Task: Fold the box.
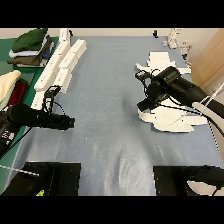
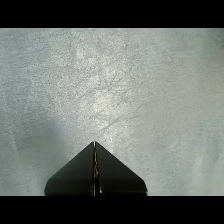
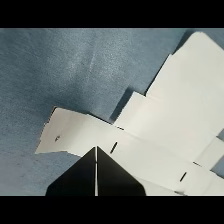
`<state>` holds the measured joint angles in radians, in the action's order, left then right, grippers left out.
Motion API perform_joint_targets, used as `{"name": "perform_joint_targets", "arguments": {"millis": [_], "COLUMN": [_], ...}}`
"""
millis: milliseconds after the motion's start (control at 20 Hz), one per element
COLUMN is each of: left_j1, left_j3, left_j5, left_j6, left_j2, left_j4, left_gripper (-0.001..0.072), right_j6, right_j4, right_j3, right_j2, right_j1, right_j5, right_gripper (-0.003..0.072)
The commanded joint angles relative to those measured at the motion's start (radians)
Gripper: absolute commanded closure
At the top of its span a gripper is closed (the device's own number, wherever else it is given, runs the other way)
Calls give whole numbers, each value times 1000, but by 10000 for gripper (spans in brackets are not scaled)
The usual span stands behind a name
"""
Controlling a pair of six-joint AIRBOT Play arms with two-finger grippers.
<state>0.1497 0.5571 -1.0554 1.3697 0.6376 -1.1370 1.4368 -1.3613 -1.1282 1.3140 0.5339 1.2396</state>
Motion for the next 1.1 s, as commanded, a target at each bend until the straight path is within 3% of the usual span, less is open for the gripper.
{"name": "perform_joint_targets", "arguments": {"millis": [0,650,750,950,1000,1050], "left_j1": [0,0,0,0,0,0], "left_j3": [-1,0,0,-1,0,-1], "left_j5": [0,2,15,22,33,45], "left_j6": [0,0,0,0,0,0], "left_j2": [-1,-1,-1,-1,-1,-1], "left_j4": [0,0,0,0,1,1], "left_gripper": [695,695,695,695,695,695], "right_j6": [0,0,-29,-126,-180,-237], "right_j4": [0,-13,-87,-374,-420,-424], "right_j3": [-1,-1,-1,-1,-1,-7], "right_j2": [0,0,0,0,0,0], "right_j1": [0,0,0,0,0,-3], "right_j5": [0,-2,-40,-79,-110,-131], "right_gripper": [668,668,668,668,646,533]}}
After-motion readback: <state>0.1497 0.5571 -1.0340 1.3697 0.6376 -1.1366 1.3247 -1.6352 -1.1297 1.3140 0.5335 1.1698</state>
